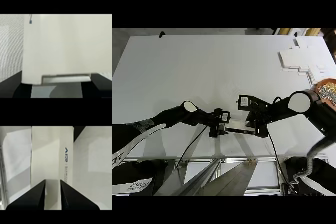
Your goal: Fold the box and place the chain.
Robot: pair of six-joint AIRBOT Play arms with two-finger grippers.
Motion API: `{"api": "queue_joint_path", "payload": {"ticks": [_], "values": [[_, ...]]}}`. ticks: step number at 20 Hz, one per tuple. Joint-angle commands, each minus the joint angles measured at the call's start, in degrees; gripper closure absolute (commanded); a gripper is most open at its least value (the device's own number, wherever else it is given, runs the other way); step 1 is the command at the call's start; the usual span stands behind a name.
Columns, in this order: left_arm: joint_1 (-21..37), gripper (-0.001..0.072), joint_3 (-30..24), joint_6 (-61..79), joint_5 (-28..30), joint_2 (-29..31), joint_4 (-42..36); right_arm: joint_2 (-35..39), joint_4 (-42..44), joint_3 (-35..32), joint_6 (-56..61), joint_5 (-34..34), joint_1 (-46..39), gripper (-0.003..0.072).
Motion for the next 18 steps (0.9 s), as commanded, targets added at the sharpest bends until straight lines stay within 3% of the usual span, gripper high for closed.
{"api": "queue_joint_path", "payload": {"ticks": [1, 9, 18], "values": [[0.02, 0.0308, 0.07, 0.02, 0.00, 0.04, -0.02, 1.60, 0.04, -2.49, -1.05, -2.27, 0.11, 0.0473], [0.02, 0.0308, 0.07, 0.02, 0.02, 0.04, 0.00, 1.60, -0.09, -5.62, -3.19, -4.76, 3.06, 0.0458], [0.02, 0.0308, 0.07, 0.02, 0.00, 0.04, 0.00, 1.57, -1.07, -5.68, -4.02, -12.92, 8.63, 0.0458]]}}
